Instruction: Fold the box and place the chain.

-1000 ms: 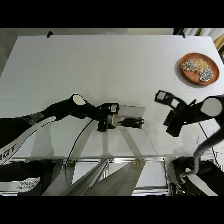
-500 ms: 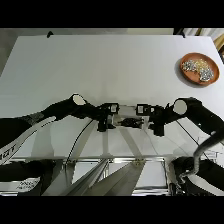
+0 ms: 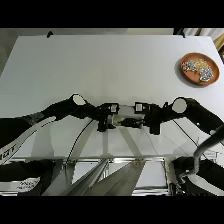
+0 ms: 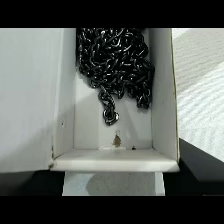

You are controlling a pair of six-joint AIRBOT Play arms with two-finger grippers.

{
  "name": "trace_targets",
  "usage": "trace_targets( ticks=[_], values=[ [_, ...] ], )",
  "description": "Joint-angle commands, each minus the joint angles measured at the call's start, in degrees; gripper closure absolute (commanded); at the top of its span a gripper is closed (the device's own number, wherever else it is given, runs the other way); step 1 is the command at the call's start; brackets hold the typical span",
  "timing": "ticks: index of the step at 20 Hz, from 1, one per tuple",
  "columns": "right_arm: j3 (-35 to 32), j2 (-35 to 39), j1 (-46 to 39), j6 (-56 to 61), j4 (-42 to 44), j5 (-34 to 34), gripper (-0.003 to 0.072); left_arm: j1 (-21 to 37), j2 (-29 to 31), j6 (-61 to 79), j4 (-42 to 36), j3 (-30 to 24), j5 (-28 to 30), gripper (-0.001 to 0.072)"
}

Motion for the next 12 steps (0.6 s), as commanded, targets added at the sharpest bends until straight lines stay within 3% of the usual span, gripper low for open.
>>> trace_targets(
  ticks=[1,3,4,5,7,12],
  values=[
    [0.0,0.0,-0.5,-0.2,0.9,1.0,0.0532,0.0,0.0,0.0,0.0,0.0,0.0,0.0437],
    [0.0,0.0,-0.5,-0.1,0.8,1.9,0.0654,0.0,0.0,0.0,0.0,0.0,0.0,0.0437],
    [0.0,0.0,-0.5,0.0,0.8,2.2,0.0657,0.0,0.0,0.0,0.0,0.0,0.0,0.0437],
    [0.0,0.0,-0.5,0.4,0.8,2.2,0.0655,0.0,0.0,0.0,0.0,0.0,0.0,0.0437],
    [0.0,0.0,-0.5,1.6,0.8,2.1,0.0567,0.0,0.0,0.0,0.0,0.0,0.0,0.0437],
    [0.0,0.0,-0.5,1.6,2.3,2.7,0.0557,0.0,0.0,0.0,0.0,0.0,0.0,0.0437]
  ],
)
